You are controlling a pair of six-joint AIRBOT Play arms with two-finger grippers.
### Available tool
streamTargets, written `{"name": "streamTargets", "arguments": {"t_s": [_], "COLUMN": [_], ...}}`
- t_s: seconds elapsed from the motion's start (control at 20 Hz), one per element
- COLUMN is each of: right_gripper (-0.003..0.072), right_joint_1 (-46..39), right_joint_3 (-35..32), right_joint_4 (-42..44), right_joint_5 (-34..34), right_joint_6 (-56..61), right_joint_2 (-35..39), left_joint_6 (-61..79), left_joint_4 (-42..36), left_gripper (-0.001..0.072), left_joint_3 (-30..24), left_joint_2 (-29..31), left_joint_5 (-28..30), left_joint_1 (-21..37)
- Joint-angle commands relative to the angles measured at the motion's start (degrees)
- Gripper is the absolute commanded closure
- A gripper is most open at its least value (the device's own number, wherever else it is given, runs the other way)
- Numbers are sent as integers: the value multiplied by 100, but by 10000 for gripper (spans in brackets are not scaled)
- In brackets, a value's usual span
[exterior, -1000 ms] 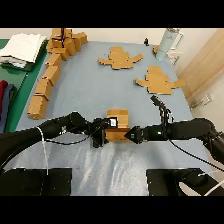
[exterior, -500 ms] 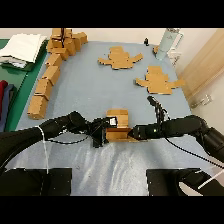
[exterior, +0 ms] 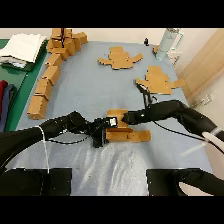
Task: Fold the box.
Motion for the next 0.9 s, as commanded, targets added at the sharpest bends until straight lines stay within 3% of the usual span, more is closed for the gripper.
{"name": "streamTargets", "arguments": {"t_s": [0.0, 0.2, 0.55, 0.85], "right_gripper": [682, 682, 682, 682], "right_joint_1": [4, 7, 4, 4], "right_joint_3": [293, 293, 297, 352], "right_joint_4": [-44, -39, -35, -203], "right_joint_5": [103, 61, -50, -472], "right_joint_6": [-706, -1246, -1611, -1808], "right_joint_2": [-981, -1502, -1478, -409], "left_joint_6": [2, 2, 2, 2], "left_joint_4": [4, 4, 4, 4], "left_gripper": [231, 231, 231, 231], "left_joint_3": [-2, -2, -2, -2], "left_joint_2": [-2, -2, -2, -2], "left_joint_5": [-9, -9, -9, -9], "left_joint_1": [-2, -2, -2, -2]}}
